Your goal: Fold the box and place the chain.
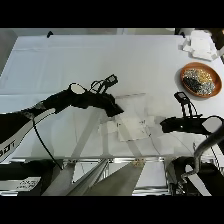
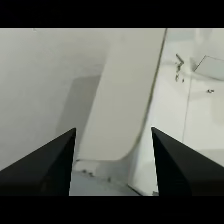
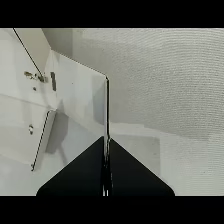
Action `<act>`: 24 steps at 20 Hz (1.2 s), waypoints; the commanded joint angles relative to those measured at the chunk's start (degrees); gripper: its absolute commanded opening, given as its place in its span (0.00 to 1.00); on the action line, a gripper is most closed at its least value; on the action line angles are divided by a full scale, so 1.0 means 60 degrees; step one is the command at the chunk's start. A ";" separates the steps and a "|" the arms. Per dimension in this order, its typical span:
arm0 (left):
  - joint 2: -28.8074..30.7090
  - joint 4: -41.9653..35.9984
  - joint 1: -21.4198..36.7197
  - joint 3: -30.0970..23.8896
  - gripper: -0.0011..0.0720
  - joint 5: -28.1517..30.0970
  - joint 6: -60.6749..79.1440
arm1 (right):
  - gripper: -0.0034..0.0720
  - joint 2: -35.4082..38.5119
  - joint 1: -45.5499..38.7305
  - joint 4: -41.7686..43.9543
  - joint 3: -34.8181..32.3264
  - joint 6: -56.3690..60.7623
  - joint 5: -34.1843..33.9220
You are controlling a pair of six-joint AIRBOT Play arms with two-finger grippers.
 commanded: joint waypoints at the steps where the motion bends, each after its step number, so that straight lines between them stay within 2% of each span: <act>1: -0.0248 0.0055 -0.0004 0.0007 0.70 -0.0794 0.0270 | 0.07 -0.0007 0.0011 0.0000 -0.0004 -0.0004 0.0062; 7: -0.0295 0.0040 -0.0011 0.0007 0.51 -0.1089 0.0648 | 0.07 -0.0007 0.0011 0.0000 -0.0004 0.0000 0.0109; 9: -0.0295 0.0087 0.0000 0.0007 0.39 -0.1129 0.0663 | 0.07 -0.0007 0.0011 -0.0004 -0.0004 -0.0004 0.0131; 11: -0.0277 0.0095 0.0000 0.0007 0.21 -0.1129 0.0885 | 0.07 -0.0007 0.0011 -0.0004 -0.0004 -0.0004 0.0127; 13: -0.0266 0.0117 0.0000 0.0007 0.19 -0.1104 0.0929 | 0.07 -0.0007 0.0011 -0.0018 -0.0004 -0.0004 0.0131; 15: -0.0266 0.0452 0.0000 0.0007 0.03 -0.1115 0.0914 | 0.07 -0.0007 0.0011 -0.0087 -0.0004 -0.0004 0.0135; 20: -0.0215 0.0962 0.0000 0.0007 0.02 -0.1209 0.1137 | 0.07 -0.0004 0.0011 -0.0102 -0.0004 0.0000 0.0135; 23: 0.0211 0.1461 0.0000 0.0007 0.03 -0.1279 0.1657 | 0.07 0.0015 0.0011 -0.0095 0.0033 0.0000 0.0222; 24: 0.0437 0.1843 0.0004 0.0007 0.03 -0.1253 0.1661 | 0.15 0.0015 0.0011 -0.0095 0.0113 -0.0004 0.0361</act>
